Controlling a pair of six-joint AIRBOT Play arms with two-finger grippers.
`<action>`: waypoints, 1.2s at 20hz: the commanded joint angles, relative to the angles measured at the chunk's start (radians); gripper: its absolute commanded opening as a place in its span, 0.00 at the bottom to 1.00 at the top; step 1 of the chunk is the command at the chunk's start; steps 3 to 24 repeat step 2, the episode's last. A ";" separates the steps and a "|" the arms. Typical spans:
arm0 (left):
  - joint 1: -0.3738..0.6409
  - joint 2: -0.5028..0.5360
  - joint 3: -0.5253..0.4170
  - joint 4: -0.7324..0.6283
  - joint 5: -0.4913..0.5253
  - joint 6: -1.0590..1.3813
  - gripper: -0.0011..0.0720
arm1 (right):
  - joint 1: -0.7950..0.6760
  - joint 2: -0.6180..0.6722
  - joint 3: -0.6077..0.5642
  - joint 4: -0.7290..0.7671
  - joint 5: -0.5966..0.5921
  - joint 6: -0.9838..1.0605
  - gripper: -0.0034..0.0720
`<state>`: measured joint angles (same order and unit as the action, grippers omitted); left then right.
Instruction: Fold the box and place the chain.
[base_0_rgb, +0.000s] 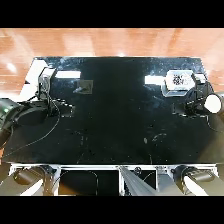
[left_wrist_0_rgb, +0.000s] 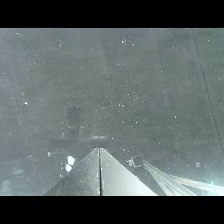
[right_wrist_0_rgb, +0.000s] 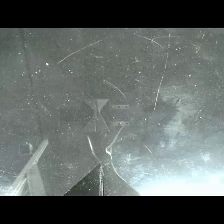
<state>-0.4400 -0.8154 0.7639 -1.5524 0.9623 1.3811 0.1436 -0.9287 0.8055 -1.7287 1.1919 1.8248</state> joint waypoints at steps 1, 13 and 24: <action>-0.001 0.001 -0.001 -0.001 -0.003 -0.002 0.04 | 0.000 0.000 0.000 0.000 0.001 0.000 0.09; -0.001 0.001 -0.001 -0.001 -0.003 -0.002 0.04 | 0.000 0.000 0.000 0.000 0.001 0.000 0.09; -0.001 0.001 -0.001 -0.001 -0.003 -0.002 0.04 | 0.000 0.000 0.000 0.000 0.001 0.000 0.09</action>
